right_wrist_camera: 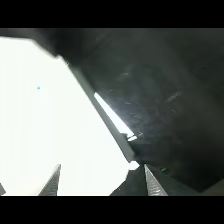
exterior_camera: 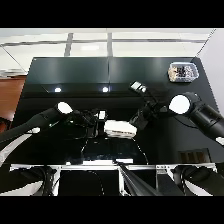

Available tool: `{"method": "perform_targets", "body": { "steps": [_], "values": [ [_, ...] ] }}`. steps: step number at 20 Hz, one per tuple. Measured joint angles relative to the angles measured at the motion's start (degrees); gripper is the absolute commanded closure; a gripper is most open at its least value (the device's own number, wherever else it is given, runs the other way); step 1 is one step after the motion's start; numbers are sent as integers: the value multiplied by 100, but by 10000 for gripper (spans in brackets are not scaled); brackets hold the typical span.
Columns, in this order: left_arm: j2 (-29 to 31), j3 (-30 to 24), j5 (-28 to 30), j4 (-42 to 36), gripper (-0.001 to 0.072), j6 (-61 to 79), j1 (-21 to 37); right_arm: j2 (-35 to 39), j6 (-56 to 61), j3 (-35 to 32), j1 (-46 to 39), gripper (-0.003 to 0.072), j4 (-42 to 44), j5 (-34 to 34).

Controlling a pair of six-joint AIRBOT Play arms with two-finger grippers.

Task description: Fold the box and place the chain.

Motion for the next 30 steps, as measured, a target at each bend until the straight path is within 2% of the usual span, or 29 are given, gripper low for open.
{"method": "perform_targets", "body": {
  "steps": [7,14,15,16,17,18,22,23,30],
  "values": [
    [0,0,4,2,357,0,0,-85,-1744,-304,396,88,144,22],
    [0,0,7,4,357,0,0,-87,-2310,-361,549,88,262,96],
    [0,0,7,4,357,0,0,-87,-2330,-363,553,140,262,52],
    [0,2,4,4,357,0,0,-87,-2350,-367,555,367,264,2],
    [0,2,4,4,357,4,0,-87,-2350,-367,560,475,267,-35],
    [0,2,7,4,357,0,0,-87,-2343,-367,560,498,271,-55],
    [0,2,11,2,357,-2,0,-87,-2105,-367,566,502,175,-111],
    [0,2,11,2,357,-2,0,-87,-2065,-367,566,553,155,-122],
    [0,2,17,0,357,-2,0,39,-1958,-240,566,558,31,-136]
  ]
}}
